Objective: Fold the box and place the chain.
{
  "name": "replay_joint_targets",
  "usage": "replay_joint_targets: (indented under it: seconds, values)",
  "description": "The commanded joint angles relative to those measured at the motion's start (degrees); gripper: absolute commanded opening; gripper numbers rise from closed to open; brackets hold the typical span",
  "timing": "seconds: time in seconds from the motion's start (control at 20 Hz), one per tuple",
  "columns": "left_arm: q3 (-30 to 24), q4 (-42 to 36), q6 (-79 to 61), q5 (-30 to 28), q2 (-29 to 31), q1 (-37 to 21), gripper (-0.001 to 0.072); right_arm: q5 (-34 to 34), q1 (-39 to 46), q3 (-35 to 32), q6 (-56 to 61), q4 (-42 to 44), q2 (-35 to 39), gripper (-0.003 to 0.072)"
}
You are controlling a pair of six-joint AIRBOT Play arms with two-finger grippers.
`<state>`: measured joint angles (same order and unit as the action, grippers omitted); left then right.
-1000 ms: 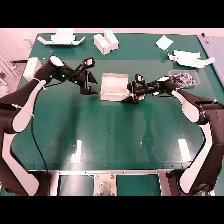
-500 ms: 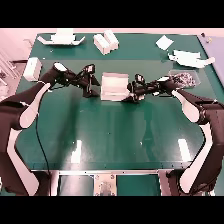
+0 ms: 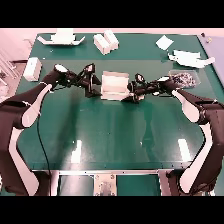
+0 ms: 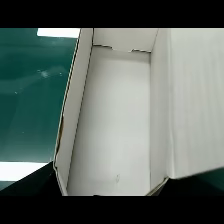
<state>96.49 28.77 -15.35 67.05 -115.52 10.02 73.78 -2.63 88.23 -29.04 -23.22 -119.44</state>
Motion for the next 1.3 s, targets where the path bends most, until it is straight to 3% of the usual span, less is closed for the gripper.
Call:
replay_joint_targets:
  seconds: [0.0,0.7,1.25]
  values:
    - [0.0,-0.4,-0.1,-0.3,-0.1,-0.1,0.072,0.2,0.0,0.0,-0.1,-0.1,0.0,0.054]
    - [0.0,-7.9,-4.7,1.5,-5.3,0.4,0.072,0.2,0.0,0.0,-0.1,-0.1,0.0,0.054]
    - [0.0,-7.8,-4.8,3.9,-7.3,0.5,0.072,0.2,0.0,0.0,-0.1,-0.1,0.0,0.054]
